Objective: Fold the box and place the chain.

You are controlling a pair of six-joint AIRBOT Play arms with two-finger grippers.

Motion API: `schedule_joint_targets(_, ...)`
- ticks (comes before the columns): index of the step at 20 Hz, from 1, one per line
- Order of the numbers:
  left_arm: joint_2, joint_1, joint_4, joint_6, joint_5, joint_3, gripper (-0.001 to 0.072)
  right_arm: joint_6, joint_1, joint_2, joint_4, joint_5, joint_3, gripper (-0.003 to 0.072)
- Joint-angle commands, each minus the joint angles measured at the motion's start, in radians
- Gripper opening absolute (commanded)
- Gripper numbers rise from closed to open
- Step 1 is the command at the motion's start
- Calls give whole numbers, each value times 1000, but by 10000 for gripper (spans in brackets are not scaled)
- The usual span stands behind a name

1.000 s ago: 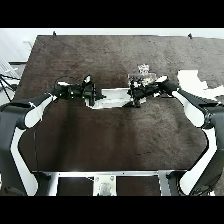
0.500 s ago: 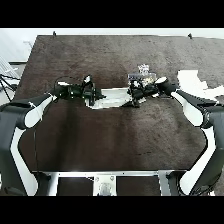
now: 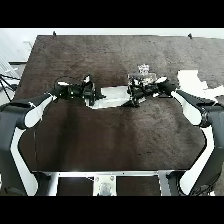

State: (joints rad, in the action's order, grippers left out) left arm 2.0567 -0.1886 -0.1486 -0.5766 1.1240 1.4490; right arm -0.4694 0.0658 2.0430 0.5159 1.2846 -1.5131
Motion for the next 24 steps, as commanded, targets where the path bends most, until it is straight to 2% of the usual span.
schedule_joint_targets(1,0,-1,0,-1,2,0,22,35,-1,16,0,29,-24,607)
schedule_joint_targets(8,0,-1,0,-1,2,0,22,36,-2,17,2,30,-26,607)
schedule_joint_targets(17,0,-1,0,0,3,0,22,16,-19,41,-87,89,-26,608)
schedule_joint_targets(24,0,-1,0,0,3,0,22,16,-19,48,-97,134,-27,608)
